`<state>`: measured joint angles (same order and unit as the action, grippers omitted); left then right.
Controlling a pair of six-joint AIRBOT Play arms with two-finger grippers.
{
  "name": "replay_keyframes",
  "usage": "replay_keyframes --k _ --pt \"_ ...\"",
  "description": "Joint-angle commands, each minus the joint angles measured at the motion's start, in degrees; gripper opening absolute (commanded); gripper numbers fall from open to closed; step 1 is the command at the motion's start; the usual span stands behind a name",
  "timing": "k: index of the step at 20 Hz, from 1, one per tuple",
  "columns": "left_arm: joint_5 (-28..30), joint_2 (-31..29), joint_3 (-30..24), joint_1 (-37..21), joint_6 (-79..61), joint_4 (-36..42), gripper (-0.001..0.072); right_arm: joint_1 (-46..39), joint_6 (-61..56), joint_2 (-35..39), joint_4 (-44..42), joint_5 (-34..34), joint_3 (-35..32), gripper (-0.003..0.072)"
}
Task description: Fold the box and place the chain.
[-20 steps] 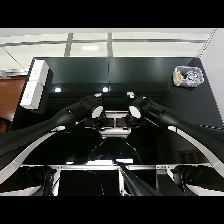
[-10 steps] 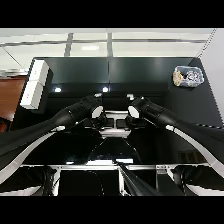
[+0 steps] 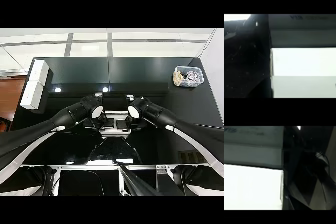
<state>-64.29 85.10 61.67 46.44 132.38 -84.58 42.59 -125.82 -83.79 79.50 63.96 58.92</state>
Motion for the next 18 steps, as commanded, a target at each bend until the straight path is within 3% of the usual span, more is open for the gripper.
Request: replay_keyframes --k 1,3,6,10,12,15,16,17,18 --pt "-0.28 0.00 0.04 -0.04 0.07 0.00 0.0024 0.04 1.51 2.25 0.07 0.79 0.33 0.0349" --pt "-0.28 0.00 0.04 -0.04 0.07 0.00 0.0024 -0.09 3.78 5.73 1.60 2.54 0.68 0.0348" --pt "-0.28 0.00 0.04 -0.04 0.07 0.00 0.0024 -0.13 4.98 13.79 10.62 7.50 2.69 0.0348" --pt "-0.26 0.00 0.04 -0.04 0.07 0.00 0.0024 -3.69 5.14 22.86 38.91 11.30 3.19 0.0347" --pt "-0.28 0.00 0.04 -0.04 0.07 0.00 0.0024 -10.01 8.22 22.91 48.22 6.40 2.56 0.0347" --pt "-0.28 0.00 0.04 -0.04 0.07 0.00 0.0024 -24.94 6.62 22.36 46.27 -13.49 -0.20 0.0347" --pt "-0.26 0.00 0.04 -0.04 0.07 -0.02 0.0024 -29.70 2.67 21.20 45.64 -18.73 -0.98 0.0371" --pt "-0.26 0.02 0.04 -0.04 0.07 -0.02 0.0024 -34.45 -0.02 19.12 43.47 -22.77 -1.22 0.0596" --pt "-0.24 0.02 0.04 -0.04 0.07 -0.02 0.0024 -38.62 -0.15 16.37 39.17 -25.90 -1.20 0.0689"
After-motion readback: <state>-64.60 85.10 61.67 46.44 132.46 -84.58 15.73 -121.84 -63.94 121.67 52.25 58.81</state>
